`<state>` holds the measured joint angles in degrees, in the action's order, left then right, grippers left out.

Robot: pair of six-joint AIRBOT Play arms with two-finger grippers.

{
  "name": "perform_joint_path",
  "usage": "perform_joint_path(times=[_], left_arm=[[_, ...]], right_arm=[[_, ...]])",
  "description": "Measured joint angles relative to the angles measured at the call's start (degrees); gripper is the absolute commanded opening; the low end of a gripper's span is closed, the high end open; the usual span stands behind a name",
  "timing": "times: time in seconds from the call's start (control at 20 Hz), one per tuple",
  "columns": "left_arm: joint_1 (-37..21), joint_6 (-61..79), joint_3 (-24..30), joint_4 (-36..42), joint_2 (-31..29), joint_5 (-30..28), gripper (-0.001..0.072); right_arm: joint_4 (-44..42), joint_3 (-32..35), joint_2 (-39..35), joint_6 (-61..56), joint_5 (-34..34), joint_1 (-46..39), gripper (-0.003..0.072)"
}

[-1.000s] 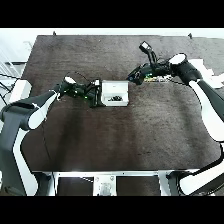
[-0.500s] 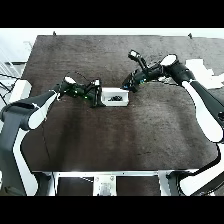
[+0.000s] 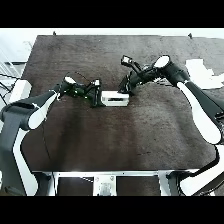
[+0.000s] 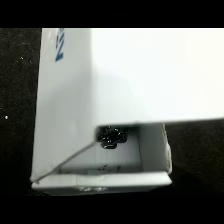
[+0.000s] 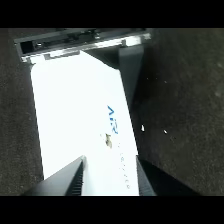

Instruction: Fold the box and place the chain.

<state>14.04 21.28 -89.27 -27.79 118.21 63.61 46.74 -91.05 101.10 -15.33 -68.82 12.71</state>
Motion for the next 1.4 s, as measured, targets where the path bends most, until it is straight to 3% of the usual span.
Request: perform_joint_path(times=[1.05,1.15,1.4], left_arm=[[0.00,-0.02,0.02,0.00,0.00,-0.09,0.0622],[0.00,-0.02,0.00,0.00,0.00,-0.09,0.0622],[0.00,0.00,0.00,0.00,0.00,-0.04,0.0622]], right_arm=[[2.10,-0.46,1.77,1.03,1.27,2.14,0.0420],[2.21,-0.81,1.46,1.05,0.57,2.14,0.0374],[2.47,-0.96,1.14,1.05,-1.62,2.01,0.0371]])
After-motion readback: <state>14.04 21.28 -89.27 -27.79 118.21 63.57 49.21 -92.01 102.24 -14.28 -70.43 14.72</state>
